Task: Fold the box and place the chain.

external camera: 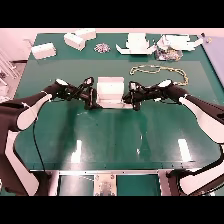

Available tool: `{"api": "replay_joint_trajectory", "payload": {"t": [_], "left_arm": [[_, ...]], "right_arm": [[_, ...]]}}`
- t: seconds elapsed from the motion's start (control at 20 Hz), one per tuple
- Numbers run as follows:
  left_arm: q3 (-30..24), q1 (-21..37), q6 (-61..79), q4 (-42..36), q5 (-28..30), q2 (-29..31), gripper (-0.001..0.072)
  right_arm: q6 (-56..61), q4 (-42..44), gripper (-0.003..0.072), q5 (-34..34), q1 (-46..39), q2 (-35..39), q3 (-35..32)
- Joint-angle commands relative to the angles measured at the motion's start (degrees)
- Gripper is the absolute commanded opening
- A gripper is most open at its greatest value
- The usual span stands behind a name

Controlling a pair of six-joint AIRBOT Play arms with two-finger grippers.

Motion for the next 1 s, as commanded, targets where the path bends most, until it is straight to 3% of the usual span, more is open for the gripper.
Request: {"api": "replay_joint_trajectory", "payload": {"t": [0.0,0.3,0.35,0.4,0.6,0.75,0.95], "left_arm": [[0.07,0.04,0.11,0.09,0.02,0.04,0.0630],[0.07,0.04,0.11,0.09,0.02,0.04,0.0630],[0.07,0.04,0.09,0.09,0.02,0.04,0.0630],[0.07,0.04,0.09,0.09,0.02,0.04,0.0630],[0.07,0.04,0.09,0.09,0.04,0.04,0.0630],[0.07,0.04,0.09,0.09,0.02,0.04,0.0630],[0.07,0.04,0.11,0.09,0.04,0.04,0.0630]], "right_arm": [[4.61,-4.94,0.0106,0.04,-0.87,0.87,0.66],[8.15,-10.69,0.0097,0.02,-1.55,6.51,1.20],[10.80,-10.69,0.0001,-0.44,-1.88,8.17,1.22],[14.36,-10.71,0.0004,-1.49,-2.23,9.90,1.22],[40.09,-11.37,0.0004,-4.85,-4.48,17.20,1.27],[67.67,-20.26,0.0003,-3.74,-9.60,17.94,0.90],[80.67,-22.93,0.0001,3.72,-15.56,14.60,-1.01]]}}
